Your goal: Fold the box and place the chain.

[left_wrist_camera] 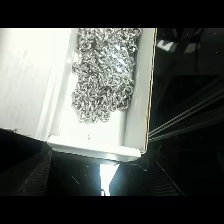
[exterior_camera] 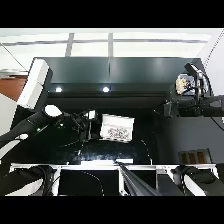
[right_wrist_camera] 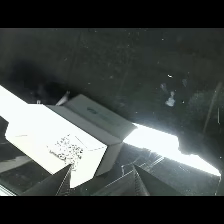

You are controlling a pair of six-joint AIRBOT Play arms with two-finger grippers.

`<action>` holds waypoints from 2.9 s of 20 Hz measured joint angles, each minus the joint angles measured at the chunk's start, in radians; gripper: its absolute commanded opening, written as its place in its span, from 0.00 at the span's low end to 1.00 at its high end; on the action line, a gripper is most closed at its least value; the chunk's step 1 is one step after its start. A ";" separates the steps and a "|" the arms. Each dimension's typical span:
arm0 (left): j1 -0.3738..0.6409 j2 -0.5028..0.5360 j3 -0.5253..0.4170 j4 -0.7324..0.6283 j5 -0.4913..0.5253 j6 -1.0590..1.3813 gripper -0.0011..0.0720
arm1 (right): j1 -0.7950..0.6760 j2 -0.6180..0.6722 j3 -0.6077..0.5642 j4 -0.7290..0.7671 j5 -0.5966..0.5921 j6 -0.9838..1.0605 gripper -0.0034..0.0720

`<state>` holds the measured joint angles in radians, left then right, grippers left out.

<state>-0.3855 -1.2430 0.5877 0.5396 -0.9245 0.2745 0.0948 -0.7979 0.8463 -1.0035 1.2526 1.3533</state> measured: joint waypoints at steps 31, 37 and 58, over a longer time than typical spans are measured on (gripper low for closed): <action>0.075 -0.156 0.130 0.062 -0.167 0.118 0.96 | 0.000 0.000 0.000 0.000 -0.005 0.000 0.65; 0.072 -0.161 0.133 0.046 -0.176 0.118 0.96 | 0.000 0.000 0.000 0.000 -0.020 0.000 0.65; 0.038 -0.161 0.133 0.032 -0.149 0.095 0.96 | 0.000 0.000 0.000 0.000 -0.027 0.000 0.65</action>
<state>-0.3477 -1.4040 0.7204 0.5720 -1.0737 0.3698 0.0952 -0.7979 0.8463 -1.0039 1.2255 1.3537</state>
